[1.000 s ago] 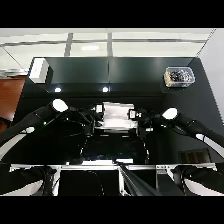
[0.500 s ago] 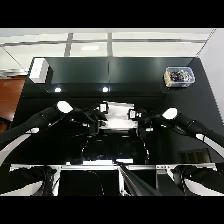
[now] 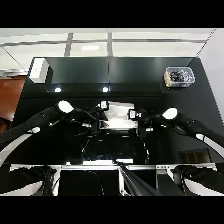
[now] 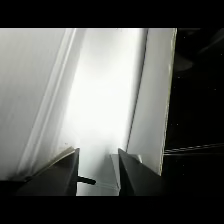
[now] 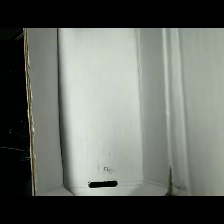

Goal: Fold the box and place the chain.

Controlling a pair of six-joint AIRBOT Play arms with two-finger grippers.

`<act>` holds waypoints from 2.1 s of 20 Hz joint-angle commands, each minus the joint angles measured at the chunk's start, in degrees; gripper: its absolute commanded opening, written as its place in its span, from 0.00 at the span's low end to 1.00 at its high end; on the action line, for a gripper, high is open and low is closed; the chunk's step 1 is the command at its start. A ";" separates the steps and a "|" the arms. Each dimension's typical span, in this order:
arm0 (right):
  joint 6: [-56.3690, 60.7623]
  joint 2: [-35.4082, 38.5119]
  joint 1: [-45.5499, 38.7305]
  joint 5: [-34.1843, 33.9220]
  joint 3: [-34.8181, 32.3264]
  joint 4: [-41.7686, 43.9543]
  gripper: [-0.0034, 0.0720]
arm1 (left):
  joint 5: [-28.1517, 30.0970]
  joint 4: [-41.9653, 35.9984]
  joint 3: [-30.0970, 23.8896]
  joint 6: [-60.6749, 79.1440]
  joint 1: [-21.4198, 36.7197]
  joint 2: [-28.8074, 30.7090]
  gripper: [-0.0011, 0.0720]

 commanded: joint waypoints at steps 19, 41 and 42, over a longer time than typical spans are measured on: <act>0.04 -0.04 0.04 0.00 -0.02 0.02 0.69 | -24.06 6.71 -6.95 -66.99 41.13 1.84 0.05; 0.07 -0.02 0.04 0.00 -0.02 0.04 0.69 | -31.89 2.40 11.56 -59.30 19.98 -12.02 0.98; 0.07 -0.04 0.04 0.00 -0.02 0.04 0.69 | -31.91 1.38 11.56 -59.30 19.58 -12.02 0.98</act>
